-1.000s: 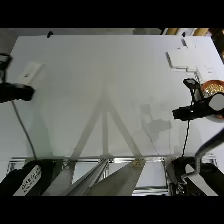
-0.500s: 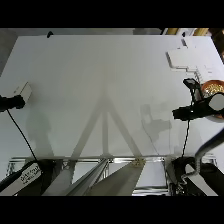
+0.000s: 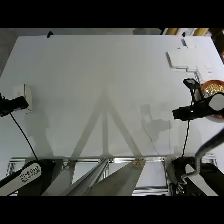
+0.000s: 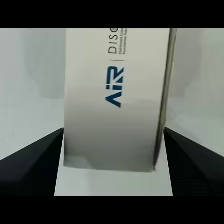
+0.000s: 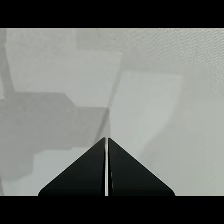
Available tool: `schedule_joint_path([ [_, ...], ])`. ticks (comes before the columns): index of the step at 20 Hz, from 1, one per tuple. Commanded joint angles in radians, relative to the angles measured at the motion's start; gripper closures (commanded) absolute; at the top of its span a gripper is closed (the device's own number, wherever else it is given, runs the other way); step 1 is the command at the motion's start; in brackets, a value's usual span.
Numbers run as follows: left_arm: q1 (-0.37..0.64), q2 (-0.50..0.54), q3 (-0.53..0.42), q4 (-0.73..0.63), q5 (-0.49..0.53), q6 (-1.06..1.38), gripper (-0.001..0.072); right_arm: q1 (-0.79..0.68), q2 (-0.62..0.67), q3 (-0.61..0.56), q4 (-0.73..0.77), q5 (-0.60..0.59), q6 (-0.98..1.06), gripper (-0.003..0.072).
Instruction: Fold the box and place the chain.
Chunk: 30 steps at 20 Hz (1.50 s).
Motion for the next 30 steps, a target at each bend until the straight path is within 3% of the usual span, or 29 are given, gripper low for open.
schedule_joint_path([
  [1, -0.042, 0.049, 0.0, 0.052, 0.007, -0.031, 0.0012, 0.0, 0.001, 0.001, 0.0, 0.0, 0.0, 0.0664],
  [8, -0.162, 0.299, 0.0, 0.014, 0.038, -0.04, 0.0013, 0.0, 0.001, 0.001, 0.0, 0.0, 0.0, 0.0664],
  [13, -0.245, 0.407, 0.0, -0.13, -0.082, -0.039, 0.002, -0.001, 0.001, 0.001, 0.0, 0.0, 0.0, 0.0664],
  [14, -0.264, 0.406, -0.001, -0.129, -0.128, -0.039, 0.0104, 0.0, 0.001, 0.001, 0.0, 0.0, 0.0, 0.0664],
  [16, -0.296, 0.406, -0.002, -0.127, -0.217, -0.038, 0.0546, 0.0, 0.001, 0.001, 0.0, 0.0, 0.0, 0.0664],
  [17, -0.307, 0.406, -0.002, -0.129, -0.248, -0.039, 0.0679, -0.001, 0.001, 0.001, 0.0, 0.0, 0.0, 0.0664],
  [30, -0.312, 0.408, -0.002, -0.148, -0.269, -0.039, 0.0681, 0.0, 0.001, 0.001, 0.0, 0.0, 0.0, 0.0664],
])
